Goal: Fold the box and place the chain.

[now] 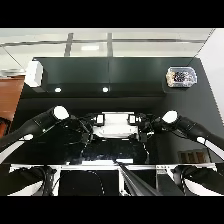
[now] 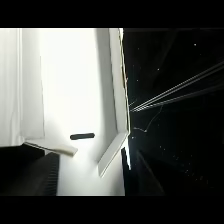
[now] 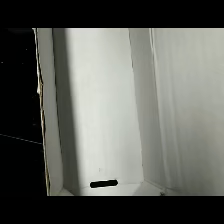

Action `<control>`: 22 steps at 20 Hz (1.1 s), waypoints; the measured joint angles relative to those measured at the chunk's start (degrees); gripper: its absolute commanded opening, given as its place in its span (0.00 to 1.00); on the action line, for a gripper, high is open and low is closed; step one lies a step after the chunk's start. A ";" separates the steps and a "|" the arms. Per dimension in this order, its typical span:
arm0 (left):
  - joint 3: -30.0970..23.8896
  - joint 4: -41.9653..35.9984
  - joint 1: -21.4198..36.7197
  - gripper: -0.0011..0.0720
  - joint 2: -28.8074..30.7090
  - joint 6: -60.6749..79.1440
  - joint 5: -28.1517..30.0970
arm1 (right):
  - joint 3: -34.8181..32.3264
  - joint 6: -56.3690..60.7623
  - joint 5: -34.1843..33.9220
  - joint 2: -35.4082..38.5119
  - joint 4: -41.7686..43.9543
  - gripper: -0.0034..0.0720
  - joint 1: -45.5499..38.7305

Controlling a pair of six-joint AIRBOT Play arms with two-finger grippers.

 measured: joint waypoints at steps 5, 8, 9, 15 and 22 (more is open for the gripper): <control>0.04 -0.35 -0.52 0.68 -0.37 0.42 0.59 | 0.00 0.02 0.00 0.00 0.02 0.59 0.00; 0.04 -0.11 -0.57 0.68 -0.46 0.52 1.46 | 0.00 0.02 0.00 0.00 0.02 0.59 0.00; 0.04 0.04 -0.57 0.68 -0.46 0.61 2.05 | 0.00 0.02 0.00 0.00 0.02 0.59 0.00; 0.04 0.28 -0.59 0.31 -0.46 0.59 3.98 | 0.00 0.02 0.00 0.00 0.02 0.59 0.00; 0.04 -7.06 -0.61 0.23 -0.46 -1.49 2.89 | 0.00 0.02 0.00 0.00 0.00 0.59 0.00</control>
